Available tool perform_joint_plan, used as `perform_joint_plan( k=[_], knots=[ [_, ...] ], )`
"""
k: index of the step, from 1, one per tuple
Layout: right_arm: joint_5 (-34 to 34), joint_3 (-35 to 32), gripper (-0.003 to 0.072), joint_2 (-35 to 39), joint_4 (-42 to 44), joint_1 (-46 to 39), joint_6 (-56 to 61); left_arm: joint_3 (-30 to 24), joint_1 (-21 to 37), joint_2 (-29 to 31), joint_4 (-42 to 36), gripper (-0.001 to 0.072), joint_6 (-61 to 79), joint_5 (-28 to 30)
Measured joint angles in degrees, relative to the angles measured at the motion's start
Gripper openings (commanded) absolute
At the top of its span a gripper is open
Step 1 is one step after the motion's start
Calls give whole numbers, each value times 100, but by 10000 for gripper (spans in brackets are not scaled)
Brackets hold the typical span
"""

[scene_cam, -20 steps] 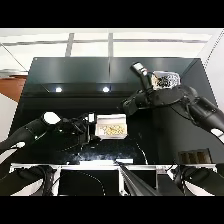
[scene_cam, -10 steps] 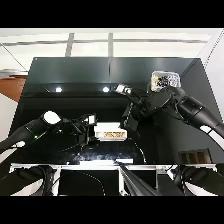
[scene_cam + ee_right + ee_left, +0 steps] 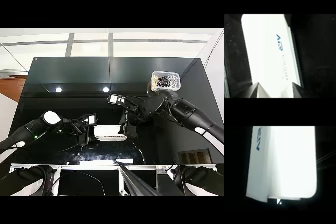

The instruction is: Fold the box and place the chain.

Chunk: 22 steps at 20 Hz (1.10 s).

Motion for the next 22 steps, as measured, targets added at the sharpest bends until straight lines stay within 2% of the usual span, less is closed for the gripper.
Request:
perform_joint_plan(
  k=[1,3,6,17,18,19,22],
  knots=[
    [0,0,354,-4,-2,11,-4,0,0,0,0,482,0,0],
    [-17,0,352,9,4,22,-22,0,0,0,0,482,0,2],
    [-20,0,237,26,4,26,-17,0,0,0,0,482,-2,2],
    [-42,0,236,37,-260,107,509,0,0,0,0,482,-4,4],
    [-42,0,209,37,-339,164,579,0,0,0,0,482,-2,4],
    [-39,0,123,37,-400,225,612,0,0,0,0,482,-2,4],
    [7,0,131,39,-522,363,723,0,0,0,0,482,-4,7]
  ],
)
